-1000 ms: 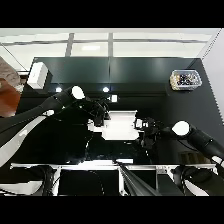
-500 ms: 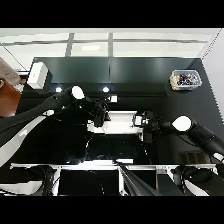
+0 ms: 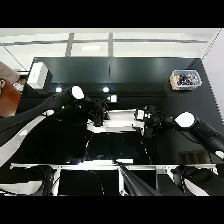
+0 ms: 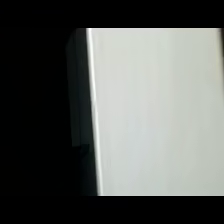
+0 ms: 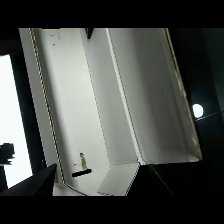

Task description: Fold the box and place the chain.

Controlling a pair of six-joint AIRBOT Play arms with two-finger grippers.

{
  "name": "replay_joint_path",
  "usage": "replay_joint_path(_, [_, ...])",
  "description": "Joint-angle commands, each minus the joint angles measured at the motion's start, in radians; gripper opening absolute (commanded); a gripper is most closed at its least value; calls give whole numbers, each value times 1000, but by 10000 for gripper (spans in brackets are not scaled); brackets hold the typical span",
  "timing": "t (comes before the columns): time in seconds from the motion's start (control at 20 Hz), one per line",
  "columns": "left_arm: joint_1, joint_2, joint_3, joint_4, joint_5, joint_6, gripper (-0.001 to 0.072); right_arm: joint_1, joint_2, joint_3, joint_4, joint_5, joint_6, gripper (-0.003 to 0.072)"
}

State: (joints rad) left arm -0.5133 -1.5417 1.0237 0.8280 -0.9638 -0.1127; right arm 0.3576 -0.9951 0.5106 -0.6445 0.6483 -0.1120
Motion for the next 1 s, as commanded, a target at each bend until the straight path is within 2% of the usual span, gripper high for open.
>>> replay_joint_path(0.0, [0,-1,0,1,0,4,26,-11,-1,2,42,1,-2,704])
replay_joint_path(0.15, [-1,-1,0,1,0,4,27,-15,-3,1,62,0,9,704])
replay_joint_path(0.25, [-2,-1,0,1,0,4,26,-14,-16,-8,145,4,13,703])
replay_joint_path(0.4, [-2,-1,0,1,0,4,26,-15,-67,-8,149,10,-52,703])
replay_joint_path(0.5, [-2,-1,0,1,0,4,27,-12,-116,-9,238,50,-85,696])
replay_joint_path(0.65, [-2,-1,0,1,0,4,27,-12,-164,-8,225,66,-245,696])
replay_joint_path(0.8, [-2,-1,0,1,1,4,26,-29,-186,-8,168,72,-265,696])
replay_joint_path(0.95, [-2,-1,0,1,7,4,27,-39,-201,-8,177,81,-289,696])
